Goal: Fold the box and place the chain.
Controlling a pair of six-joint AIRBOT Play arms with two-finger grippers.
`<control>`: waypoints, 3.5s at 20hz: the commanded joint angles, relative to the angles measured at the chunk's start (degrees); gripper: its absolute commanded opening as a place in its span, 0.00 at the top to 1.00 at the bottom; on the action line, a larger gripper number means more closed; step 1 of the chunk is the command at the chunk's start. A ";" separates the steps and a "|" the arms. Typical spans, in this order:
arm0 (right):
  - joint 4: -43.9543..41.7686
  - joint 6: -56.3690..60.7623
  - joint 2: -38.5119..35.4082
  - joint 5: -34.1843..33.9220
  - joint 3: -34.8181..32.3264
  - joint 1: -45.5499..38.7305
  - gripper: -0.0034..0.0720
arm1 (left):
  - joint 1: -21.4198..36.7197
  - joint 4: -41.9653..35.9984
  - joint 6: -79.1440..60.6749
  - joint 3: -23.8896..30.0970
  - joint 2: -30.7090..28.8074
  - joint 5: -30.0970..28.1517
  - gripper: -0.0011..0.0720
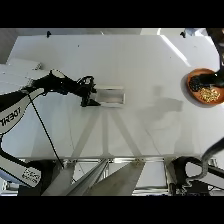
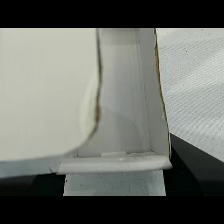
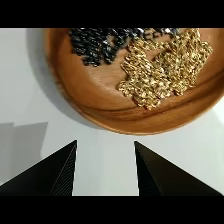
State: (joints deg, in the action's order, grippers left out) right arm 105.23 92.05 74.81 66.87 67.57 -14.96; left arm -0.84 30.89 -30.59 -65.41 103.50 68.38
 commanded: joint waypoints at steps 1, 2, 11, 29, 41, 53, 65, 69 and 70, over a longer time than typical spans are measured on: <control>-0.04 -1.31 6.03 -3.26 -0.83 -9.35 0.42 | 0.04 -0.02 -0.02 -0.02 0.00 -0.02 0.31; -0.07 -1.92 7.39 -5.11 -0.83 -10.19 0.42 | 0.04 -0.02 -0.02 -0.02 0.00 -0.02 0.31; 3.91 -0.72 18.84 -14.21 -0.81 -10.88 0.42 | 0.04 -0.02 -0.02 -0.02 0.00 -0.02 0.31; -7.10 -6.38 0.13 -6.03 -0.81 -3.45 0.94 | 0.04 -0.02 -0.02 -0.02 0.00 -0.02 0.31; -15.74 -9.38 -12.70 9.27 -0.83 16.44 0.94 | 0.04 -0.02 -0.02 -0.02 0.00 -0.02 0.31; -24.98 -6.78 -9.31 3.06 -0.83 35.93 0.94 | 0.04 -0.02 -0.02 -0.02 0.00 -0.02 0.31; -43.19 -11.89 7.85 -12.92 -0.81 46.12 0.94 | 0.04 -0.02 -0.02 -0.02 0.00 -0.02 0.31; -44.72 -12.48 10.47 -20.31 -0.79 46.69 0.94 | 0.04 -0.02 -0.02 -0.02 0.00 -0.02 0.31; -44.72 -12.48 10.97 -20.70 -0.81 46.69 0.94 | 0.04 -0.02 -0.02 -0.02 0.00 -0.02 0.31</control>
State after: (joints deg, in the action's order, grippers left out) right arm 62.52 80.40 83.85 50.94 66.72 31.24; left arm -0.84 30.85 -30.59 -65.41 103.50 68.38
